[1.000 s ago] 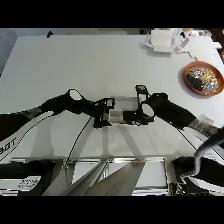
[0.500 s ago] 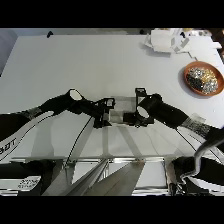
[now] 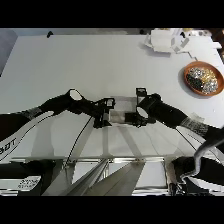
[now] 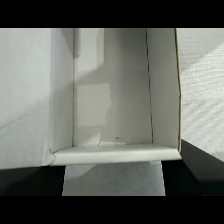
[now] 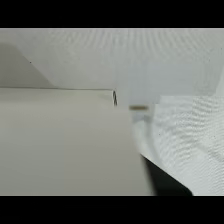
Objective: Fold the box and place the chain.
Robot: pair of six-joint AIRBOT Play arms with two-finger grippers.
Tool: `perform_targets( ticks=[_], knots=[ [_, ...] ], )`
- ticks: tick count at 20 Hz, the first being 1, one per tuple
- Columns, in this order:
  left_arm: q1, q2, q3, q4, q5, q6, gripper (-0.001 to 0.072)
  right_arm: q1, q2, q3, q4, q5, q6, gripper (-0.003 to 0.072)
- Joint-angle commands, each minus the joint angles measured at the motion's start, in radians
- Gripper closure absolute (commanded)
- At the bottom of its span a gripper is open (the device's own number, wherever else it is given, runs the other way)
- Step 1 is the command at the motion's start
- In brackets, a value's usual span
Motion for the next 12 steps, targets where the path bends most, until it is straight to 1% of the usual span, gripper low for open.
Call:
perform_targets(
  ticks=[1,3,4,6,7,9,10,11,12],
  knots=[
    [0.001,0.000,0.000,0.000,0.000,0.001,0.0538,0.001,-0.013,0.001,-0.001,0.008,0.047,0.0486],
    [0.001,0.000,0.000,0.000,0.000,0.001,0.0538,0.001,-0.014,0.001,-0.010,0.008,0.047,0.0491],
    [0.001,0.000,0.000,0.000,0.000,0.001,0.0538,0.000,-0.014,0.001,-0.018,0.012,0.047,0.0532],
    [0.001,0.000,0.000,0.000,0.000,0.002,0.0538,0.000,-0.014,0.001,-0.026,0.022,0.043,0.0654],
    [0.001,0.000,0.000,0.000,0.000,0.002,0.0538,0.000,-0.014,0.001,-0.026,0.024,0.043,0.0672],
    [0.001,0.000,0.000,0.000,0.000,0.002,0.0538,0.001,-0.014,0.001,-0.026,0.022,0.035,0.0671],
    [0.001,0.000,0.000,0.000,0.001,0.002,0.0538,0.001,-0.014,0.001,-0.025,0.019,0.019,0.0662],
    [0.001,0.000,0.000,0.000,0.000,0.002,0.0538,0.003,-0.014,0.001,-0.024,0.019,0.002,0.0551],
    [0.001,0.000,0.000,0.000,0.001,0.002,0.0538,0.005,-0.010,0.001,-0.024,0.019,-0.018,0.0422]
  ],
)
